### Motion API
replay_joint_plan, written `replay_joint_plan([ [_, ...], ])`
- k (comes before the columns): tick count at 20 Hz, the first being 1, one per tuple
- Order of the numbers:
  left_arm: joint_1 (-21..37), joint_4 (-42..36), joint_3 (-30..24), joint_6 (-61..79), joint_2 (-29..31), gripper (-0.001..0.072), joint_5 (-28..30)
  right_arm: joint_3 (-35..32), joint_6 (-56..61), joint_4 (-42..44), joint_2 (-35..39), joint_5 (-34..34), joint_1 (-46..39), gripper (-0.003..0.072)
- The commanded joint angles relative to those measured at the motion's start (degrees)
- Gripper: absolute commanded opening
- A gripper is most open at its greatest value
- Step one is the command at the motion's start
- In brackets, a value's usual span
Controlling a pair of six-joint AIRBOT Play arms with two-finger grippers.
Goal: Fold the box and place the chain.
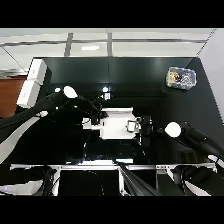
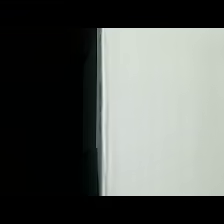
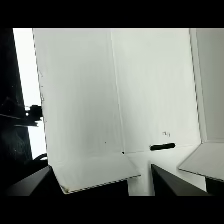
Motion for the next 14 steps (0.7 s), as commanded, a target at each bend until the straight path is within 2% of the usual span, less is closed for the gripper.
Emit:
replay_joint_plan([
  [1,0.0,0.0,0.0,0.0,0.0,0.0026,-0.1,0.0,0.0,0.8,-0.9,-0.9,0.2,0.0683],
  [5,0.0,0.0,0.0,0.0,0.0,0.0026,-0.3,0.4,0.0,3.6,-1.4,-2.0,0.1,0.0683],
  [14,0.0,0.0,0.0,0.0,0.0,0.0026,-1.6,7.7,0.1,0.4,-0.9,-2.5,-0.2,0.0683],
])
